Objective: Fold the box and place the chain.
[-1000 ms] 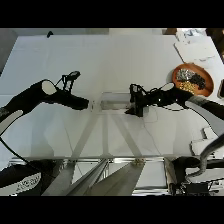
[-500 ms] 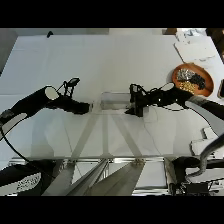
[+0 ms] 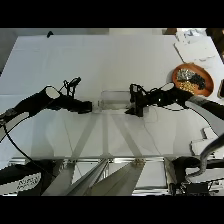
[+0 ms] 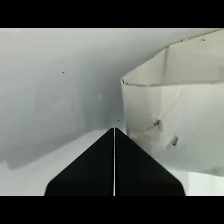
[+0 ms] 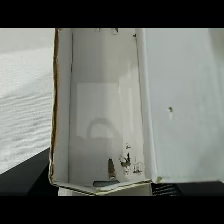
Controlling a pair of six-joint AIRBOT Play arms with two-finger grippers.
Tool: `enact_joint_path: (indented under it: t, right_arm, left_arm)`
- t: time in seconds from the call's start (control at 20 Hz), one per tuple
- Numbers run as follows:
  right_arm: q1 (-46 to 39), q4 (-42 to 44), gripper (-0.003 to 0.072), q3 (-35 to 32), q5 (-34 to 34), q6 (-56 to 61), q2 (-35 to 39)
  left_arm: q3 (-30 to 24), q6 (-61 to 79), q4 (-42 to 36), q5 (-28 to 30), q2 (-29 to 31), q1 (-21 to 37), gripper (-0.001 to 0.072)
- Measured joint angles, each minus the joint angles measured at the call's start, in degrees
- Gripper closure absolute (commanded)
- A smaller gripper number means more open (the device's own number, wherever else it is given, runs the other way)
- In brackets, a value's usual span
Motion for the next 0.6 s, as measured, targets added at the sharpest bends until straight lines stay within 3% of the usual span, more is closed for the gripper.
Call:
enact_joint_path:
  t: [0.6]
  right_arm:
    - [0.0, 0.0, 0.0194, 0.0, 0.0, 0.0, 0.0]
  left_arm:
    - [0.0, 6.8, -8.1, 0.0, 1.7, 0.0, 0.0694]
